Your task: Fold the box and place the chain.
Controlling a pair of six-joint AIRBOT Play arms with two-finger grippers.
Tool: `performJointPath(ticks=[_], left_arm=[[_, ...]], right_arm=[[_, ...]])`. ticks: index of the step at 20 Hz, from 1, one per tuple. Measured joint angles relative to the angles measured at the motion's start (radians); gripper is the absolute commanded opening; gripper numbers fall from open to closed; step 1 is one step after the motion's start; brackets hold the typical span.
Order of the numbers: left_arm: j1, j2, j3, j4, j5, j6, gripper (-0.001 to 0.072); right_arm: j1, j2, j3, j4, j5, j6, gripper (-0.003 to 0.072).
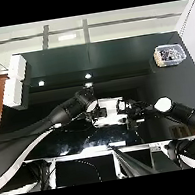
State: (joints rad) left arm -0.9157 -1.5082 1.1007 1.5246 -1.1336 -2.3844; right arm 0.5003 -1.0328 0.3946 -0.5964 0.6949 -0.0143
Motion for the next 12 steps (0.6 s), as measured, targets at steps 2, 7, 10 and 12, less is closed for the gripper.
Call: performJointPath(ticks=[2, 7, 10, 12], left_arm=[[0.000, 0.000, 0.000, 0.000, 0.002, 0.000, 0.0028], [0.000, 0.000, 0.000, -0.001, 0.001, -0.002, 0.0027], [0.000, 0.000, 0.000, -0.002, 0.000, -0.001, 0.0027], [0.000, 0.000, 0.000, -0.003, -0.001, -0.001, 0.0027]], right_arm=[[0.000, 0.001, 0.002, 0.000, 0.000, 0.012, 0.0047], [-0.066, 0.058, 0.026, -0.078, 0.058, 0.220, 0.0045], [-0.199, 0.124, 0.048, -0.141, 0.160, 0.439, 0.0045], [-0.326, 0.151, 0.054, -0.175, 0.204, 0.621, 0.0045]])
